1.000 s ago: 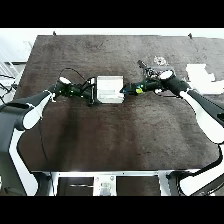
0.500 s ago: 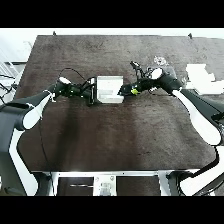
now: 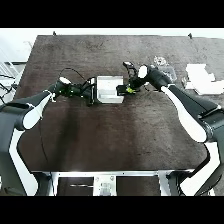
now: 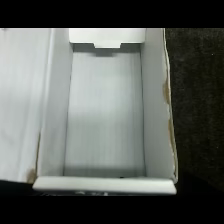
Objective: Fold the box and place the chain.
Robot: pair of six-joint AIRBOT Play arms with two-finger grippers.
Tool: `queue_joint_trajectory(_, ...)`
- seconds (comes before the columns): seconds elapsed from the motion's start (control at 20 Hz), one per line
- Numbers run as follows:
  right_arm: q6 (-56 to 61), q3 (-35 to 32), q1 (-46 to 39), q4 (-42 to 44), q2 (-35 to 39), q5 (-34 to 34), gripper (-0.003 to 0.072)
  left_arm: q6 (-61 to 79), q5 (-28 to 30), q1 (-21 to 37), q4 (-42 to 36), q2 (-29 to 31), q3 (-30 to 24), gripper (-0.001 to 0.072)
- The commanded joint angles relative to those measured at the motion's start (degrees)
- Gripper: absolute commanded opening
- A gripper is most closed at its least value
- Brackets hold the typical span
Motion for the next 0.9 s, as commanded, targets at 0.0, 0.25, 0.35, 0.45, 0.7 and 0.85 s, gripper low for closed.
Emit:
queue_joint_trajectory(0.0,6.91,5.88,2.43,-9.03,-2.75,6.69,0.0462,0.07,0.0,0.0,0.0,-0.02,0.0,0.0421)
queue_joint_trajectory(0.25,11.32,12.79,4.13,-13.42,-6.27,12.85,0.0462,0.07,-0.02,0.0,0.02,-0.02,0.0,0.0421)
queue_joint_trajectory(0.35,12.87,14.69,4.52,-13.64,-7.17,13.7,0.0461,0.04,-0.09,0.0,0.07,-0.02,0.0,0.0421)
queue_joint_trajectory(0.45,13.99,16.17,4.94,-14.67,-8.24,14.38,0.0439,0.04,-0.13,0.0,0.09,-0.02,0.0,0.0421)
queue_joint_trajectory(0.7,18.08,16.72,5.46,-16.04,-9.77,16.92,0.0405,0.04,-0.39,0.0,0.13,-0.02,0.0,0.0421)
queue_joint_trajectory(0.85,21.51,16.87,6.36,-19.8,-9.77,16.7,0.0393,0.04,-0.46,0.0,0.15,-0.02,0.0,0.0421)
